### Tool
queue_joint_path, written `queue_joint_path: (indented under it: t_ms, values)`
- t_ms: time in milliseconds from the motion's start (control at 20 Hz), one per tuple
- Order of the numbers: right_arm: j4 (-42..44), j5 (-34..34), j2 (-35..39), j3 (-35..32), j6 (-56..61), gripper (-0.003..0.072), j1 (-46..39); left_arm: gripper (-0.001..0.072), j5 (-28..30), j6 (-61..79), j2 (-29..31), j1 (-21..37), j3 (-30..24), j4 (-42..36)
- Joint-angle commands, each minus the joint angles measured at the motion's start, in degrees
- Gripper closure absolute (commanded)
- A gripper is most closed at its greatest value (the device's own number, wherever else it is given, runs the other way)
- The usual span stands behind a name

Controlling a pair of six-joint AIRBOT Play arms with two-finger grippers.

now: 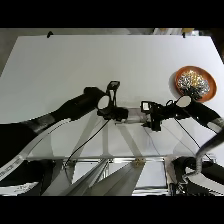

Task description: Fold the box and place the chain.

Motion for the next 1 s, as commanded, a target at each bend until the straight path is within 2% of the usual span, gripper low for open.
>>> queue_joint_path:
  t_ms: [0,150,200,250,300,350,550,600,700,750,800,850,900,950]
  values:
    - [0.0,0.0,0.0,0.0,0.0,0.0251,0.0,0.0383,-8.4,-6.1,-5.7,-2.1,6.7,3.6]
    - [0.0,0.0,0.0,0.0,0.0,0.0251,0.0,0.0405,-11.5,-10.4,-8.7,-3.0,9.6,6.2]
    - [0.0,0.0,0.0,0.0,0.0,0.0251,0.0,0.0463,-11.7,-11.1,-9.1,-3.1,10.1,7.3]
    - [0.0,0.0,0.0,0.0,0.0,0.0251,0.0,0.0476,-11.7,-12.0,-9.2,-3.3,10.3,8.2]
    - [0.0,0.0,0.0,0.0,0.0,0.0251,0.0,0.052,-11.6,-12.7,-9.2,-3.3,10.5,8.6]
    - [0.0,0.0,0.0,0.0,0.0,0.0251,0.0,0.0521,-11.3,-13.4,-9.2,-3.3,10.5,8.6]
    - [0.0,0.0,0.0,0.0,0.0,0.0251,0.0,0.0693,-10.9,-14.0,-9.2,-3.3,10.5,8.6]
    - [0.0,0.0,0.0,0.0,0.0,0.0251,0.0,0.0704,-10.6,-14.0,-9.2,-3.3,10.5,8.6]
    - [0.0,0.0,0.0,0.0,0.0,0.0251,0.0,0.0704,-10.3,-14.0,-9.2,-3.3,10.5,8.6]
    - [0.0,0.0,0.0,0.0,0.0,0.0251,0.0,0.0675,-10.4,-14.0,-9.2,-3.3,10.5,8.6]
    - [0.0,0.0,0.0,0.0,0.0,0.0251,0.0,0.059,-10.4,-13.9,-9.1,-3.3,10.5,8.4]
    - [0.0,0.0,0.0,0.0,0.0,0.0251,0.0,0.0452,-11.1,-13.6,-8.9,-2.9,10.6,8.2]
    - [0.0,0.0,0.0,0.0,0.0,0.0251,0.0,0.0404,-11.9,-12.9,-8.4,-2.4,10.6,8.1]
    - [0.0,0.0,0.0,0.0,0.0,0.0251,0.0,0.0404,-12.8,-11.4,-7.6,-1.8,10.6,8.1]
